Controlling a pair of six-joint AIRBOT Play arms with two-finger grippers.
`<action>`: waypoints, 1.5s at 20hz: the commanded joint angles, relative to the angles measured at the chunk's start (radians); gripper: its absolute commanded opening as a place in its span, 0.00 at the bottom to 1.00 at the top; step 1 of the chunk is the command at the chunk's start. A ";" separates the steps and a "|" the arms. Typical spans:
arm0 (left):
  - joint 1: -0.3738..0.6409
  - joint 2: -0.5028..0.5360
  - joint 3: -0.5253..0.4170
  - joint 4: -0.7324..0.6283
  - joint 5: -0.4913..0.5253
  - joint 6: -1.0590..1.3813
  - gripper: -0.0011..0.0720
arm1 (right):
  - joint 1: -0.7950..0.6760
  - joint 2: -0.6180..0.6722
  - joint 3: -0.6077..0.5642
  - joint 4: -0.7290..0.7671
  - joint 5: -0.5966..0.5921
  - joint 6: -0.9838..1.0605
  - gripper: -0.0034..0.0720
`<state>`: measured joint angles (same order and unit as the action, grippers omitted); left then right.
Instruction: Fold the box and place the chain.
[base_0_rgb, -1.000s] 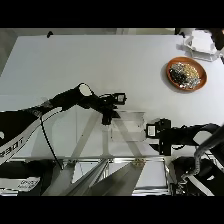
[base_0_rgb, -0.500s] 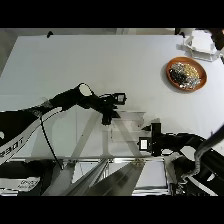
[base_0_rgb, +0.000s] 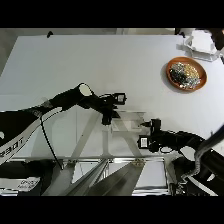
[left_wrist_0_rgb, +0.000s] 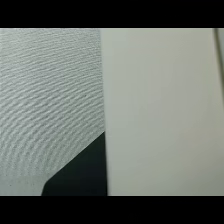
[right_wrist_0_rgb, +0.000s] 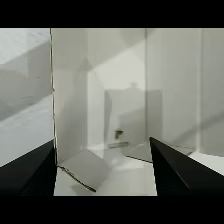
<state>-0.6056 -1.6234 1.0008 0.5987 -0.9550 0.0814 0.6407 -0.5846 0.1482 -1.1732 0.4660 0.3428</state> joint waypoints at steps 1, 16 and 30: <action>-0.001 0.001 0.000 0.000 0.000 0.000 0.03 | -0.074 0.000 0.020 0.011 -0.006 -0.039 0.85; -0.001 0.001 0.000 0.000 0.000 0.000 0.03 | -0.238 -0.051 0.024 0.281 0.069 -0.253 0.85; -0.001 0.001 0.000 0.000 0.000 0.000 0.03 | -0.309 -0.156 0.031 0.456 0.076 -0.470 0.85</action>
<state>-0.6056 -1.6234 1.0008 0.5987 -0.9546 0.0814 0.3561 -0.7177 0.1745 -0.7437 0.5339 -0.0948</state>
